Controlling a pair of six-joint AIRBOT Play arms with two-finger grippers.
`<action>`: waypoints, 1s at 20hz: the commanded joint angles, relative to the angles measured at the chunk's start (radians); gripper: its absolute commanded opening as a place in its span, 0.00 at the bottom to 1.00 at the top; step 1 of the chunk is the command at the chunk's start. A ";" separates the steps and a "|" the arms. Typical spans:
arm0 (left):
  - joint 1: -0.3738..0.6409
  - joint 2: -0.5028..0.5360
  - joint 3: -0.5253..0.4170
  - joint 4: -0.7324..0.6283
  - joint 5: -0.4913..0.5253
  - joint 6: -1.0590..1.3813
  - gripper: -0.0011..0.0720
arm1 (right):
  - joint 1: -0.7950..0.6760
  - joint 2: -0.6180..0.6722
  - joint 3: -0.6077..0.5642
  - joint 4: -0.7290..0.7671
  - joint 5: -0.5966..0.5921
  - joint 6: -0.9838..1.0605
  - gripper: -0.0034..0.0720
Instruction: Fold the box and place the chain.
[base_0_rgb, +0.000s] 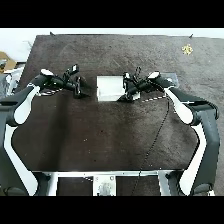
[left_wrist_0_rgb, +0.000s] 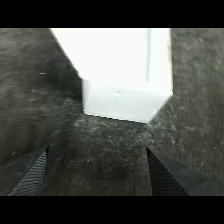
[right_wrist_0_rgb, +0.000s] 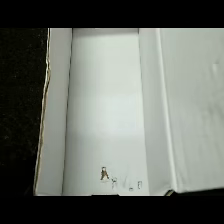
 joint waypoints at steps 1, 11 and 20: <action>-0.020 -0.052 0.000 -0.075 -0.050 0.097 0.98 | 0.001 -0.001 0.000 0.000 0.000 0.000 0.47; -0.065 -0.091 0.088 -0.096 -0.024 0.099 0.98 | 0.000 -0.001 0.000 0.000 0.000 0.000 0.47; -0.065 -0.095 0.092 -0.026 -0.063 0.025 0.98 | 0.000 -0.001 0.000 0.000 0.000 0.000 0.47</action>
